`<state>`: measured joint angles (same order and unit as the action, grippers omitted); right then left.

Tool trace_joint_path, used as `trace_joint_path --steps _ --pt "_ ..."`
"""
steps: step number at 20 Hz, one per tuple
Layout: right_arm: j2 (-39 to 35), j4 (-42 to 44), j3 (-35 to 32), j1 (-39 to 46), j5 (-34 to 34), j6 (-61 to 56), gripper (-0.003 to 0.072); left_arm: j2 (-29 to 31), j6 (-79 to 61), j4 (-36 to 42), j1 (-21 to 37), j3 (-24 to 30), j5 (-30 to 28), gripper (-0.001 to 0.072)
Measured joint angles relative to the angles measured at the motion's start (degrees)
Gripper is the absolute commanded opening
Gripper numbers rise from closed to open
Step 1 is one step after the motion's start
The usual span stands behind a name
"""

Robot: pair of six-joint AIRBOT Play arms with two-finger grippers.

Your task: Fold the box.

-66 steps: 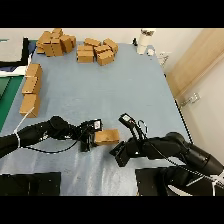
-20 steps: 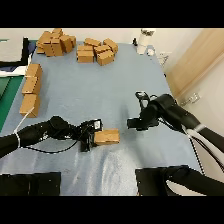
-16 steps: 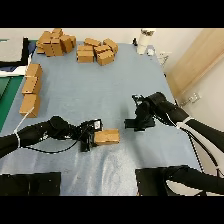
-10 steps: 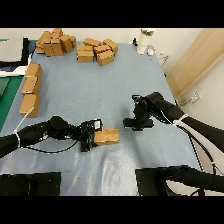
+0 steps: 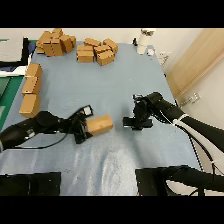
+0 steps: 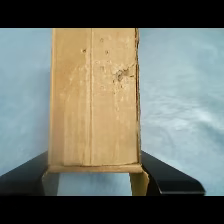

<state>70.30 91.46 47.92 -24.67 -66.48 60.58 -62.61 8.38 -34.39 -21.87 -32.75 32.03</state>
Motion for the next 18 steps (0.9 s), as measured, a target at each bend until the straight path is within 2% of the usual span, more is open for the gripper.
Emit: trace_joint_path --steps 3,7,12,16,18 --pt "0.0 -0.5 0.0 0.0 0.0 0.0 0.0004 6.3 16.2 -12.5 7.0 0.0 2.4 0.0470" --pt "0.0 -1.3 0.0 0.0 0.5 1.3 0.0004 14.7 33.9 -26.8 18.3 0.0 11.2 0.0470" --pt "0.0 -1.6 0.0 0.0 2.5 3.6 0.0003 20.9 45.6 -34.0 31.3 0.0 24.9 0.0470" --pt "0.0 -1.7 0.0 0.0 3.2 5.5 0.0003 22.5 53.3 -40.6 38.1 0.0 33.4 0.0470" --pt "0.0 -1.7 0.0 0.0 3.5 6.2 0.0003 22.7 55.8 -43.6 40.3 0.0 35.5 0.0470"
